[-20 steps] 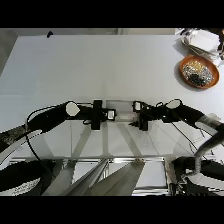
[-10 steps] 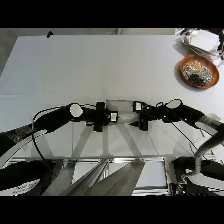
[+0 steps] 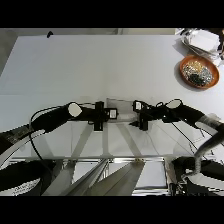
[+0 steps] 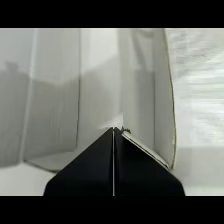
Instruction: Fold the box and place the chain.
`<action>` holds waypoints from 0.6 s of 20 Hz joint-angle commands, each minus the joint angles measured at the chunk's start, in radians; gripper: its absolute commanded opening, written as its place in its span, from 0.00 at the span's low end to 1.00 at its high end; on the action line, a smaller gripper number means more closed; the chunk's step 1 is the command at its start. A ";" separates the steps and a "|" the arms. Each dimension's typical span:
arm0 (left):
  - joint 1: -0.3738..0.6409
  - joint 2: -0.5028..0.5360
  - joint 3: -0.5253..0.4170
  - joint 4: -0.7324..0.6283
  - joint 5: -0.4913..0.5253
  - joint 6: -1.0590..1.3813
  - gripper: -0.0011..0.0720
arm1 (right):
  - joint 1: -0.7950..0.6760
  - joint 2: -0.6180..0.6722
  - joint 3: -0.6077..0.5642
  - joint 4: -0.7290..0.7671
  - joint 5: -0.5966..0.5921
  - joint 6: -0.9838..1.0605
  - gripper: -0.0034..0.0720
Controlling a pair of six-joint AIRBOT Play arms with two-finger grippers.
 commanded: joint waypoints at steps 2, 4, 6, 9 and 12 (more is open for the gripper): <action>0.070 0.092 0.001 0.011 -0.058 -0.227 0.02 | 0.000 0.001 0.000 -0.005 0.003 -0.005 0.58; 0.108 0.147 0.001 0.011 -0.139 -0.265 0.02 | 0.000 0.001 0.000 -0.005 0.003 -0.005 0.58; 0.148 0.202 0.001 0.011 -0.241 -0.287 0.02 | 0.000 0.001 0.000 -0.005 0.003 -0.005 0.58; 0.205 0.277 0.001 0.061 -0.352 -0.381 0.02 | 0.000 0.001 0.000 -0.005 0.003 -0.005 0.58; 0.268 0.327 0.001 0.195 -0.352 -0.533 0.02 | 0.000 0.001 0.000 -0.005 0.003 -0.005 0.58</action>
